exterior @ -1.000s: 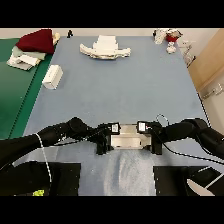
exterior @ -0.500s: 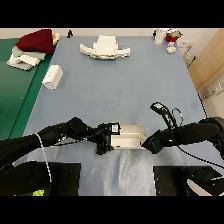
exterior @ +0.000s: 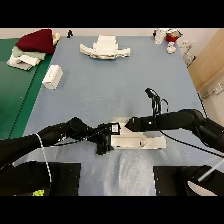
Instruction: Fold the box.
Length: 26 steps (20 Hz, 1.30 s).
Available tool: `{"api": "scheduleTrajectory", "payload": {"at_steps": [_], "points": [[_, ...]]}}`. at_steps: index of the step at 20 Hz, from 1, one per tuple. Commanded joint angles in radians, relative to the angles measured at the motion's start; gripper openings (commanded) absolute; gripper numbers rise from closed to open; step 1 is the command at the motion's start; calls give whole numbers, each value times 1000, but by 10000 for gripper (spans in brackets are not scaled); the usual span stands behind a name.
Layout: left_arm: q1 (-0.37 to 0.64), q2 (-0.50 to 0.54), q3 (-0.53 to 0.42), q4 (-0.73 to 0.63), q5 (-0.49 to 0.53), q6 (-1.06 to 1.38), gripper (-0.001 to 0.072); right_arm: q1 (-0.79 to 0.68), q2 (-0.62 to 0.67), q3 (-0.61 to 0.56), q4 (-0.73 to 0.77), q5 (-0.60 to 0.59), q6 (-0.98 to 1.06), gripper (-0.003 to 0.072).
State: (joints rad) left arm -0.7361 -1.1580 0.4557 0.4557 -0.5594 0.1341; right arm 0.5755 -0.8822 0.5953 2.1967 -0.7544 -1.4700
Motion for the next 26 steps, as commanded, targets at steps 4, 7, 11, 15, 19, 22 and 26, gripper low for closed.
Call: {"api": "scheduleTrajectory", "payload": {"at_steps": [4, 7, 11, 15, 19, 22, 26], "points": [[0, 0, 0, 0, 1, 0, 392, -25, -244, 46, -64, 47, 18, 220], [0, 0, 0, 0, 1, 0, 392, -25, -302, 46, -63, 45, 10, 220], [0, 0, 0, 0, 1, 0, 392, -25, -299, 53, -65, 44, -11, 220], [0, 0, 0, 0, 1, 0, 392, -25, -278, 100, -68, 0, -47, 220], [0, 0, 0, 0, 1, 0, 393, -25, -183, 162, -74, -117, -175, 210], [0, 0, 0, 0, 1, 0, 392, -25, -58, 161, -72, -281, -418, 156], [0, 0, 0, 0, 1, 0, 393, -25, 104, 82, -102, -513, -639, 327]]}}
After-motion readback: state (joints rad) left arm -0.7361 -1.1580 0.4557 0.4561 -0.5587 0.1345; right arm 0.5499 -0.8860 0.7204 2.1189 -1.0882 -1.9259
